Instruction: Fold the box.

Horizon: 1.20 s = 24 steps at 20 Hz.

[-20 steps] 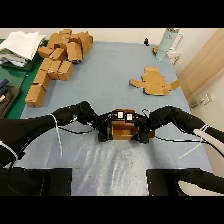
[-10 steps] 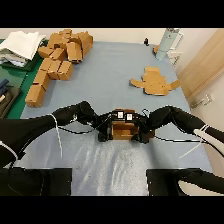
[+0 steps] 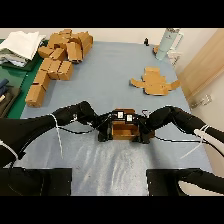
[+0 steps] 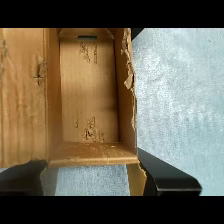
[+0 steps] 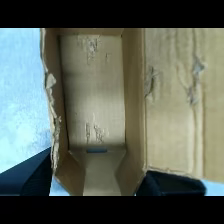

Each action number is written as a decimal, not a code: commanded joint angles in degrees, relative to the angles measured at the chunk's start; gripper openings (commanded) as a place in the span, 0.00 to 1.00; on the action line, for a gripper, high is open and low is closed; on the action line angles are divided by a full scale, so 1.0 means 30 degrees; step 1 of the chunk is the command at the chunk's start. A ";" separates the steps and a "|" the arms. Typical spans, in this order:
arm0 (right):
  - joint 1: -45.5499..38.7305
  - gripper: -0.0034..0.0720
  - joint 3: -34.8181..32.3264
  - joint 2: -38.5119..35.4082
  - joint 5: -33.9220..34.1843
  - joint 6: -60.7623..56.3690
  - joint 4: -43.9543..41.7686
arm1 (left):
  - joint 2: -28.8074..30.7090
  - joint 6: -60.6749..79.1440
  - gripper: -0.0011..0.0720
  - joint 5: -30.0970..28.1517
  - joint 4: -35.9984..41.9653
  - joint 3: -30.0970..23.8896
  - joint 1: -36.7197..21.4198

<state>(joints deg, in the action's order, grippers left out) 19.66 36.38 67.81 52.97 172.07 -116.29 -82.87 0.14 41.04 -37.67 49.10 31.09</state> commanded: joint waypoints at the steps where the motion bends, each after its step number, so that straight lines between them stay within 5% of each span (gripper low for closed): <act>1: -0.0015 1.00 -0.0007 -0.0029 0.0197 -0.0430 0.1413 | 0.0000 0.0007 0.58 0.0000 -0.0007 0.0000 0.0000; 12: -0.0138 1.00 -0.0007 -0.1705 0.0313 -0.1362 0.2331 | 0.0000 0.0007 0.58 0.0000 -0.0007 0.0000 0.0000; 17: -0.0131 0.99 -0.0007 -0.3512 0.2732 -0.1785 0.2696 | 0.0000 0.0007 0.58 0.0000 -0.0007 0.0000 0.0000; 24: -0.0131 0.99 -0.0007 -0.6492 0.3971 -1.0907 0.1056 | 0.0000 0.0007 0.58 0.0000 -0.0007 0.0000 0.0007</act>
<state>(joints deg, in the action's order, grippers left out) 19.27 36.29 51.46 62.43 153.93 -109.80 -82.87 0.14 41.04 -37.69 49.12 31.09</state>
